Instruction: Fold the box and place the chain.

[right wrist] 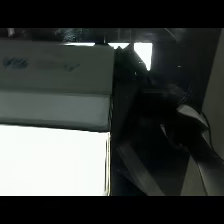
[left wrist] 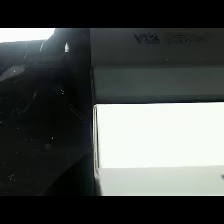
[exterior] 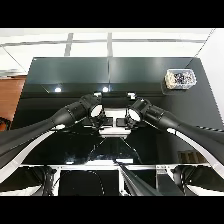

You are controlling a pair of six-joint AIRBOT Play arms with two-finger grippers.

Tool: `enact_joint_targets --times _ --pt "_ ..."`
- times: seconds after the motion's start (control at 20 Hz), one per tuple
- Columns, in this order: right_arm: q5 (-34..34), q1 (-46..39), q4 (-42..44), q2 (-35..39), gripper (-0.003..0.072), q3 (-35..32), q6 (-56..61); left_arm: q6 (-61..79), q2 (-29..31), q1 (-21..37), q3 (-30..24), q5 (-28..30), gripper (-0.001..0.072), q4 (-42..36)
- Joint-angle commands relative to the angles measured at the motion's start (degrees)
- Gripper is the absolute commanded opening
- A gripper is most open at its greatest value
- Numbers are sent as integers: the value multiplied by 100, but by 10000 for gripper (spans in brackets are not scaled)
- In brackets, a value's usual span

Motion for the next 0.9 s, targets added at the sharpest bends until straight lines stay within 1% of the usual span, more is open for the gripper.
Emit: enact_joint_targets --times 0.0,0.15,0.2,0.25,0.4,0.45,0.5,0.65,0.7,0.8,0.85 --pt "31 2 39 -7 13 7 66 17 0 4 2 -13 27 37" --pt "33 2 39 -7 19 7 57 17 0 4 2 -13 27 39" --pt "31 0 39 -7 123 7 59 17 0 4 2 -13 27 37" --pt "31 0 39 -7 205 7 55 17 0 4 4 -13 27 37" --pt "9 2 42 -7 207 7 50 17 0 4 4 -13 27 37" --pt "9 2 42 -7 260 7 52 17 0 4 2 -13 27 37" --pt "9 2 42 -7 445 7 50 17 0 4 4 -13 27 37" --pt "11 2 39 -7 446 7 -44 17 0 4 2 -13 27 37" --pt "-33 2 42 -7 408 7 -44 15 0 4 4 -13 27 37" --pt "-101 2 44 -7 407 7 -44 17 0 4 2 -13 27 37" --pt "-114 2 44 -7 280 7 -44 17 0 4 2 -13 27 37"
